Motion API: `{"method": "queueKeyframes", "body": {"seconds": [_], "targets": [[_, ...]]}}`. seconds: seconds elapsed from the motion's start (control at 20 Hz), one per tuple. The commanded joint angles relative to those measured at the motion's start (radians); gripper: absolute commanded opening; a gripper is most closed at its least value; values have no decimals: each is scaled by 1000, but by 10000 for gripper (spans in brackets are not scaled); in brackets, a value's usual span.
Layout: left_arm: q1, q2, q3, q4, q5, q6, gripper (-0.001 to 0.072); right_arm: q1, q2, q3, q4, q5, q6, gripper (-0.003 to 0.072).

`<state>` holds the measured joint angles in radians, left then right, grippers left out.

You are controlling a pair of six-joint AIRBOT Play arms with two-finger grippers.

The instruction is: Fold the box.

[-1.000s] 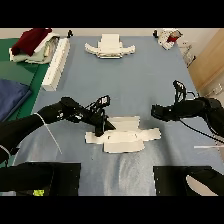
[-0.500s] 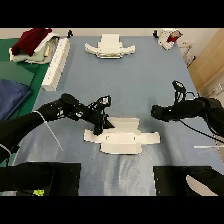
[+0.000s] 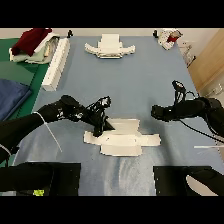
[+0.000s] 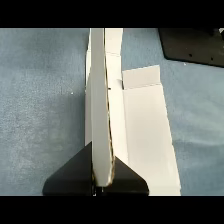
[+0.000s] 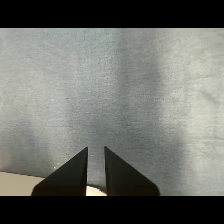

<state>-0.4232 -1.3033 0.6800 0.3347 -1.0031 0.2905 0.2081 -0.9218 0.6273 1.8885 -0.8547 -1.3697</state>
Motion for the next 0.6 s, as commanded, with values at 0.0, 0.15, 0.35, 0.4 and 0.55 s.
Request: {"method": "queueKeyframes", "body": {"seconds": [0.0,0.15,0.35,0.4,0.55], "targets": [[0,0,-12,5,-3,-31,14,0,0,1,1,-1,-1,151],[0,0,-14,6,-2,-53,13,0,0,1,1,-8,-1,151],[1,0,-14,6,-2,-52,14,0,6,1,50,-82,-71,5],[1,0,-14,6,-2,-52,14,7,16,1,73,-119,-97,4],[1,0,-14,6,-2,-52,14,86,87,1,59,-259,-105,2]]}}
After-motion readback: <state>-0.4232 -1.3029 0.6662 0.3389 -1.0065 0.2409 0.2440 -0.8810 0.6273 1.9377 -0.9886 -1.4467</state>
